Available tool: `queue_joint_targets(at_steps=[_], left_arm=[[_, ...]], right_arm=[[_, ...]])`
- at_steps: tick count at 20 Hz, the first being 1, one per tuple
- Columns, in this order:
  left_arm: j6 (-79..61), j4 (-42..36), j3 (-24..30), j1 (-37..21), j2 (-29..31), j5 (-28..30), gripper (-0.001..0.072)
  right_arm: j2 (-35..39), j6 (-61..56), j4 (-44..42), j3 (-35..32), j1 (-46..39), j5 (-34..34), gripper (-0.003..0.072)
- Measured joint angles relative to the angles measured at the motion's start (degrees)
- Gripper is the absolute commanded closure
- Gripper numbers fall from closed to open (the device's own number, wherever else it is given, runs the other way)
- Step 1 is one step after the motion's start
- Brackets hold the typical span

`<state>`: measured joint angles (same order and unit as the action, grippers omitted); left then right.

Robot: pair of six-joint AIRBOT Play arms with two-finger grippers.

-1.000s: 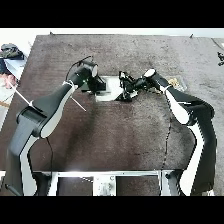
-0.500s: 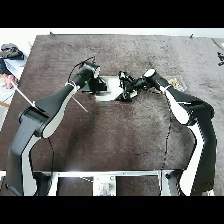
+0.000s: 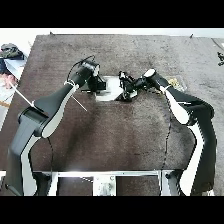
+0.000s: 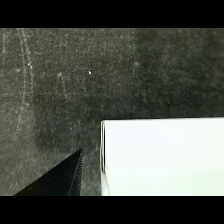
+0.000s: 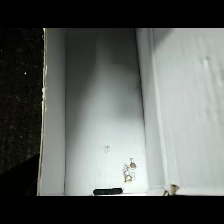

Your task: Fold the box and place the chain.

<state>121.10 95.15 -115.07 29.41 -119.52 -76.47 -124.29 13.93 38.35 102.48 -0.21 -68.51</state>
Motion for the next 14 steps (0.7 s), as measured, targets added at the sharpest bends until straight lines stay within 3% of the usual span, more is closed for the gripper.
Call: queue_joint_targets(at_steps=[2, 4, 14], left_arm=[[-1.0, -0.9, -0.6, 0.0, 0.0, -0.6, 0.0515], [-2.4, -1.7, -1.0, 0.0, 0.1, -1.3, 0.0226], [-15.1, -3.9, -1.4, 0.0, 5.8, -3.2, 0.021]], right_arm=[[0.0, 0.0, 0.0, 0.0, 0.0, 0.0, 0.0521], [0.0, 0.0, 0.0, 0.0, 0.0, 0.0, 0.0521], [0.0, 0.0, 0.0, 0.0, 0.0, 0.0, 0.0521]])
